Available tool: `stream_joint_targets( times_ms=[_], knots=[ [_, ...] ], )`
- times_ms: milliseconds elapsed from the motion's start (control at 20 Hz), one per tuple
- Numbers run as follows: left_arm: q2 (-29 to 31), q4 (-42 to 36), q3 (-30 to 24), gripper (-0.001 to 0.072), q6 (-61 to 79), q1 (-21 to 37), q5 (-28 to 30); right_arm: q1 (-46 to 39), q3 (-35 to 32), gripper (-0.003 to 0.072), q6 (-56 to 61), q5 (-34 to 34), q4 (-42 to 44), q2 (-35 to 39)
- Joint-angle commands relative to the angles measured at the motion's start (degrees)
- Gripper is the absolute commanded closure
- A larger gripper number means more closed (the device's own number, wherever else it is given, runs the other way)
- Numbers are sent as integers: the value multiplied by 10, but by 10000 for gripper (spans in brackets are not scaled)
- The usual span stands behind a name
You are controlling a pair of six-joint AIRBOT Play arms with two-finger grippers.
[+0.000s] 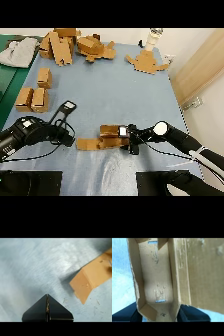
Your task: Fold the box.
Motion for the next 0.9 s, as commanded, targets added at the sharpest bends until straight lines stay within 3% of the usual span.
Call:
stream_joint_targets(
  times_ms=[0, 250, 400, 850],
  knots=[
    [4, -38, -33, 695, -132, 17, 11, 0, 0, 169, 0, 0, 0, 0],
    [-45, -181, -49, 695, -129, 17, 108, 0, 0, 169, 0, 1, 0, 0],
    [-66, -254, -49, 695, -87, 17, 138, 0, 0, 169, 0, 0, 0, 0],
    [-115, -307, -49, 695, -73, -26, 166, 0, 0, 169, 0, 0, 0, 0]
  ],
)
